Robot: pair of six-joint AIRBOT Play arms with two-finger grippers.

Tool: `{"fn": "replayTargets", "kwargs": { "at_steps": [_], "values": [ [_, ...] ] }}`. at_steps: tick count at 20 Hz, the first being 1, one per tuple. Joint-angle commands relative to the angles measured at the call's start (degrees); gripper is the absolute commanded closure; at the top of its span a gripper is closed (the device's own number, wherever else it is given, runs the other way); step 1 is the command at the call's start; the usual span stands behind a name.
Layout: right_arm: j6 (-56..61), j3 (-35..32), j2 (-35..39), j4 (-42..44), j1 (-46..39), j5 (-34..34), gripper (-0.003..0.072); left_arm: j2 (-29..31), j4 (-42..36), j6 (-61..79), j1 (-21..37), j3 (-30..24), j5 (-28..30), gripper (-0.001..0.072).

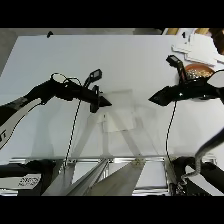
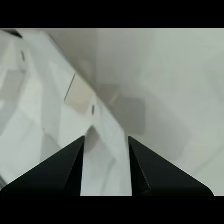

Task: Fold the box and place the chain.

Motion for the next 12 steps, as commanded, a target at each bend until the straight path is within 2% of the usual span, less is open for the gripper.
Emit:
{"fn": "replayTargets", "kwargs": {
  "at_steps": [1, 7, 12],
  "values": [
    [1.5, 1.8, 5.2, -2.1, 0.0, 1.7, 0.0374, 3.5, 4.4, 1.4, -5.3, 0.0, -0.9, 0.0708],
    [2.6, 1.8, 9.9, -3.4, 0.0, 10.6, 0.0367, -0.6, 3.3, 2.9, -9.2, -0.5, 7.8, 0.0708],
    [2.5, 1.8, 9.9, -3.4, 0.0, 10.8, 0.0367, -4.0, 3.4, 2.9, -9.6, -0.5, 10.8, 0.0708]
  ]
}}
